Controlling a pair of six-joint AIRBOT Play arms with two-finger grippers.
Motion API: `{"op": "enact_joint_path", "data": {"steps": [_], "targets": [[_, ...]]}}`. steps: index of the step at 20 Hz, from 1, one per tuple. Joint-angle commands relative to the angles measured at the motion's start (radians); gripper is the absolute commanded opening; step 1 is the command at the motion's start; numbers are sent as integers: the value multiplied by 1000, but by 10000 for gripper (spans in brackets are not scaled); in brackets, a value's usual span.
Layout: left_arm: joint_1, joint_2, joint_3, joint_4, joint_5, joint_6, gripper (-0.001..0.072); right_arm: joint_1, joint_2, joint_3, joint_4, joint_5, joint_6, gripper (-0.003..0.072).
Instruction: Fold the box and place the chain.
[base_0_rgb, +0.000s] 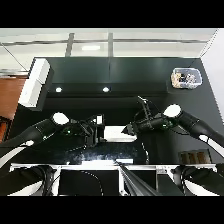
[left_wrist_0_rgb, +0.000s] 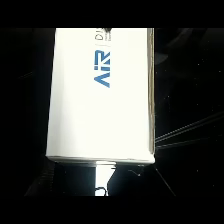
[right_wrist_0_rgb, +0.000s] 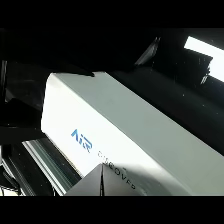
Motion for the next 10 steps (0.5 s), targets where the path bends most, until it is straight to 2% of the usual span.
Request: {"op": "enact_joint_path", "data": {"steps": [1,4,6,8,10], "targets": [[0,-1,0,0,0,0,463,0,-1,0,-1,-20,5,14],[0,-1,0,1,-1,0,463,-1,1,6,12,18,4,14],[0,-1,0,0,-1,0,463,-16,26,42,15,119,2,14],[0,-1,0,0,-1,0,462,-66,95,89,10,221,3,14],[0,-1,1,0,-1,0,462,-158,214,119,-34,246,64,14]]}}
